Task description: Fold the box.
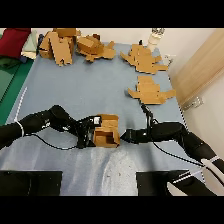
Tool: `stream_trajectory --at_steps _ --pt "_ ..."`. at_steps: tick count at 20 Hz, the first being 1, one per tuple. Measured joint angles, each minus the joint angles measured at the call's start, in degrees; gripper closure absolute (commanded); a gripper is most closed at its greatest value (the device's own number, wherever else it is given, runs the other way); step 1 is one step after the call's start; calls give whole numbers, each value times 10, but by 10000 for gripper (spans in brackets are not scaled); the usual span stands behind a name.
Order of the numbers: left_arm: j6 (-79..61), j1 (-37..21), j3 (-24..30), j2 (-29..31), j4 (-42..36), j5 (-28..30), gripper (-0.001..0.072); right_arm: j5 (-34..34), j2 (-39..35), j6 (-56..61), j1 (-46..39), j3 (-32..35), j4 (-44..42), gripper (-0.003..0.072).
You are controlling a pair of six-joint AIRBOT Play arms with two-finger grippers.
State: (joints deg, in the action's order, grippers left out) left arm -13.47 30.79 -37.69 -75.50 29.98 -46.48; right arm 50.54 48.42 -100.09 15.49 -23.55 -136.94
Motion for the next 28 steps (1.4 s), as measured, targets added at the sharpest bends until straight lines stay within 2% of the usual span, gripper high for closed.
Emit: stream_trajectory --at_steps 2,3,4,5,13,18,21,25,28 --pt "0 0 0 0 0 2 270 6 0 -3 0 -4 0 500" --pt "0 0 0 0 0 3 270 9 0 -3 0 -6 0 463" --pt "0 0 0 0 0 3 270 10 0 -3 0 -8 0 333" --pt "0 0 0 0 0 4 270 11 0 -3 0 -11 -1 291" --pt "0 0 0 0 0 6 270 19 12 1 3 -22 1 291" --pt "0 0 0 0 0 6 270 -6 45 28 65 -36 14 291" --pt "0 0 0 0 0 7 270 -16 60 108 108 -64 84 291" --pt "0 0 0 0 0 9 270 2 78 243 155 -109 234 292" --pt "0 0 0 0 -1 11 269 14 93 314 183 -142 298 291"
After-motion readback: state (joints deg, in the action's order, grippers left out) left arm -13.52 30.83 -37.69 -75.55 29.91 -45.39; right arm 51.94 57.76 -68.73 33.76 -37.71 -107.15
